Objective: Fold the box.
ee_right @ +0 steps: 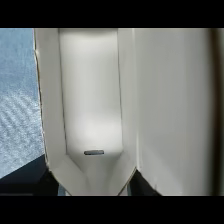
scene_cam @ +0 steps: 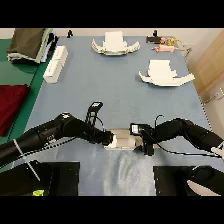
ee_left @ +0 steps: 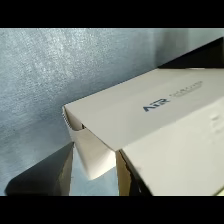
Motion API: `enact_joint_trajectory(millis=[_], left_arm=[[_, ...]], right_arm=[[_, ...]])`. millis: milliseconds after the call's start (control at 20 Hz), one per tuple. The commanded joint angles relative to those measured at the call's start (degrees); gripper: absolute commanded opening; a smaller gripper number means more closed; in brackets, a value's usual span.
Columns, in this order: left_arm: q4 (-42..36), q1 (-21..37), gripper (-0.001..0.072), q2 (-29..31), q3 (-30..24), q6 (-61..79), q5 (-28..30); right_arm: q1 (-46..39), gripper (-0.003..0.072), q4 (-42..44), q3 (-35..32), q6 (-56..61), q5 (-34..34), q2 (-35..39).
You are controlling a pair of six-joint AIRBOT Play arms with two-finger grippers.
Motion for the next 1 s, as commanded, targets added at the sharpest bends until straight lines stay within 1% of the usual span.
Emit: enact_joint_trajectory(millis=[0, 150, 200, 350, 550, 600, 800, 950], left_arm=[[10.1, -4.7, 0.0412, -5.0, 4.3, -14.2, -2.8], [18.6, -8.2, 0.0412, -10.2, 9.4, -25.3, -9.2], [20.0, -8.9, 0.0412, -11.6, 10.8, -27.2, -10.3], [21.0, -10.1, 0.0412, -15.3, 14.0, -30.2, -11.4], [22.1, -10.4, 0.0405, -17.2, 15.1, -34.8, -12.5], [22.3, -10.4, 0.0348, -17.3, 15.1, -35.3, -12.7], [22.3, -10.5, 0.0344, -17.9, 15.1, -38.1, -13.0], [22.6, -12.3, 0.0344, -19.2, 15.1, -40.7, -13.1]], right_arm=[[0.0, 0.0503, 0.0, 0.0, 0.0, 0.0, 0.0], [0.0, 0.0503, 0.0, 0.0, 0.0, 0.0, 0.0], [0.0, 0.0503, 0.0, 0.0, 0.0, 0.0, 0.0], [0.0, 0.0503, 0.0, 0.0, 0.0, 0.0, 0.0], [0.0, 0.0503, 0.0, 0.0, 0.0, 0.0, 0.0], [0.0, 0.0503, 0.0, 0.0, 0.0, 0.0, 0.0], [0.0, 0.0503, 0.0, 0.0, 0.0, 0.0, 0.0], [0.0, 0.0503, 0.0, 0.0, 0.0, 0.0, 0.0]])
